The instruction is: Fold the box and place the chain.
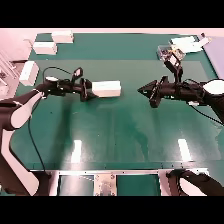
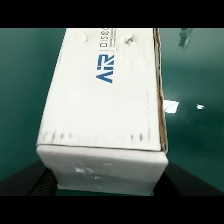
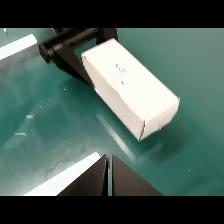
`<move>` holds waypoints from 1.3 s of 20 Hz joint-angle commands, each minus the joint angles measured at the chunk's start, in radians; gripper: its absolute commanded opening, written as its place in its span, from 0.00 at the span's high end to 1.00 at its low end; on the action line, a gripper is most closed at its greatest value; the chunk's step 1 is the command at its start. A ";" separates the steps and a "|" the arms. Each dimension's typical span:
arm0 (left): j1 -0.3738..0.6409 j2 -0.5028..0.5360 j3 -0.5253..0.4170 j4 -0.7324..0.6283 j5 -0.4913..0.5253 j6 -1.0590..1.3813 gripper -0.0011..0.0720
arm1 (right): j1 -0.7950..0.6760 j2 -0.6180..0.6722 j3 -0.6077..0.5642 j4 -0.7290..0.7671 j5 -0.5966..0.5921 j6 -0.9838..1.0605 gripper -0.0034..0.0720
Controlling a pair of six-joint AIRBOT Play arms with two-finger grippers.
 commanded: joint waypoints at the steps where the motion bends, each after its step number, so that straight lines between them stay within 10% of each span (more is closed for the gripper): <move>1: 0.048 0.097 -0.008 -0.007 0.045 -0.095 0.97 | -0.005 0.009 -0.007 0.000 -0.003 0.009 0.89; 13: 0.253 0.308 -0.029 0.009 0.830 -0.488 0.97 | -0.003 0.009 -0.012 0.027 0.002 0.062 0.89; 21: 0.462 0.288 -0.029 0.064 0.771 -0.587 0.97 | -0.003 0.009 -0.013 0.027 0.010 0.080 0.89; 26: 0.527 0.261 -0.055 0.324 0.710 -0.727 0.97 | -0.003 0.009 -0.013 0.049 0.008 0.080 0.89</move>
